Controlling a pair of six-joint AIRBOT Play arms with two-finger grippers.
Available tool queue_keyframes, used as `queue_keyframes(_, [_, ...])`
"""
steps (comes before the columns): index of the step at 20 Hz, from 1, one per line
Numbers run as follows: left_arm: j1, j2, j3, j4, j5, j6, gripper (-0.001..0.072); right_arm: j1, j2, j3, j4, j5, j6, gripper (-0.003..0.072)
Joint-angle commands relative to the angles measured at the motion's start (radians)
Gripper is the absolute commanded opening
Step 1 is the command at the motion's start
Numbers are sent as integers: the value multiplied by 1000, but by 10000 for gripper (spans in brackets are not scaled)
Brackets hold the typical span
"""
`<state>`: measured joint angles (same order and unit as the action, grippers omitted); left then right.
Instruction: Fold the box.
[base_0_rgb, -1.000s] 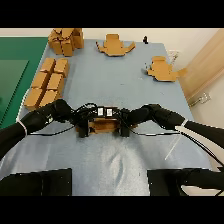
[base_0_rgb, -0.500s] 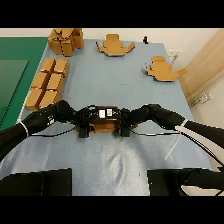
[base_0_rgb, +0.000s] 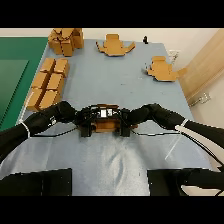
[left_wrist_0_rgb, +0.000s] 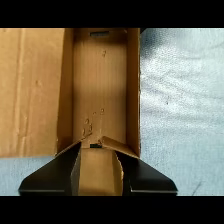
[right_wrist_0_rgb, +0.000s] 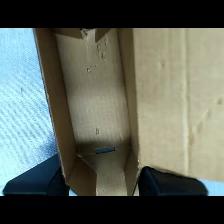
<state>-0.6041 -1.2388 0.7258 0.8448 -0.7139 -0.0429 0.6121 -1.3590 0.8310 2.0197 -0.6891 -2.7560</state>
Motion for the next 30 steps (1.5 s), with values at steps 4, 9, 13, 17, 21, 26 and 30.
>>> queue_keyframes(4, [-1,0,1,-37,-8,-1,283,0,-1,1,0,0,-1,7])
queue_keyframes(9, [0,0,1,-33,-11,8,18,0,-1,1,0,0,-1,7])
queue_keyframes(13, [0,-1,1,-32,-13,36,21,0,-1,1,0,0,-1,7])
queue_keyframes(17, [0,-1,1,-30,-18,36,43,0,-1,1,0,0,-1,7])
queue_keyframes(21, [0,-1,1,-35,2,-10,449,0,-1,1,0,0,-1,6])
queue_keyframes(26, [0,-1,1,-37,34,-9,448,0,-1,1,0,0,-1,7])
queue_keyframes(30, [33,21,1,97,-14,-40,19,0,-1,1,0,-1,-1,7])
